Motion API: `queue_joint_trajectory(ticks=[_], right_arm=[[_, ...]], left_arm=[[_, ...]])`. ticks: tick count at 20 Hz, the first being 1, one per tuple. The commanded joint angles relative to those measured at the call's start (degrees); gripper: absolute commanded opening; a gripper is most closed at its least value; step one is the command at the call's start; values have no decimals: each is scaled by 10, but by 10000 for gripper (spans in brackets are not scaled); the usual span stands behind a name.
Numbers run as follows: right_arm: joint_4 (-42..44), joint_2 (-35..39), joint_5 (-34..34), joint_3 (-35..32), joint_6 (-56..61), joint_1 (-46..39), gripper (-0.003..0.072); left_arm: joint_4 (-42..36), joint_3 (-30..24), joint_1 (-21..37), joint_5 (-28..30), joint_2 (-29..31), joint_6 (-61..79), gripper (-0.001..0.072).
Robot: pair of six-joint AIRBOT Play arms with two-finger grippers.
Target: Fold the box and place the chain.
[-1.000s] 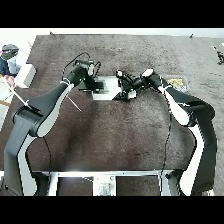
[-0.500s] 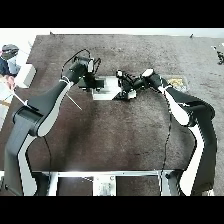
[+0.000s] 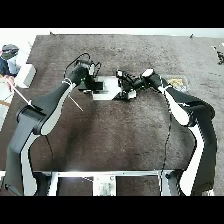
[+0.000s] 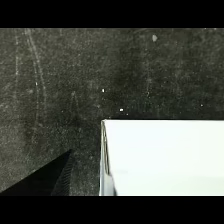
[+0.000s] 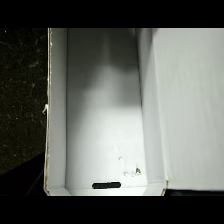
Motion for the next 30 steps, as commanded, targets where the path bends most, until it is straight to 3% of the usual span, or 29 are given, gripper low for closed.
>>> queue_joint_trajectory(ticks=[1, 4, 5, 12, 14, 23, 25, 29, 30], right_arm=[[0, 0, 0, 0, 0, 1, 408], [0, 0, 0, 0, 0, 1, 408], [0, 0, 0, 0, 0, 1, 408], [0, 0, 0, 0, 0, 1, 408], [0, 0, 0, 0, 0, 1, 408], [0, 0, 0, 0, 0, 1, 408], [0, 0, 0, 0, 0, 1, 408], [0, 0, 0, 0, 0, 1, 408], [0, 0, 0, 0, 0, 1, 408]], left_arm=[[16, 3, -1, -1, -4, -5, 170], [15, 3, -3, -4, -7, -13, 133], [14, 3, -3, -4, -7, -13, 14], [12, 5, -3, -5, -6, -13, 16], [3, 5, -3, -1, -5, -7, 241], [-27, 7, -3, 1, 1, 22, 259], [-27, 9, -3, -1, 1, 23, 366], [-22, 10, -3, 0, 1, 22, 365], [-16, 10, -3, 0, 1, 20, 332]])
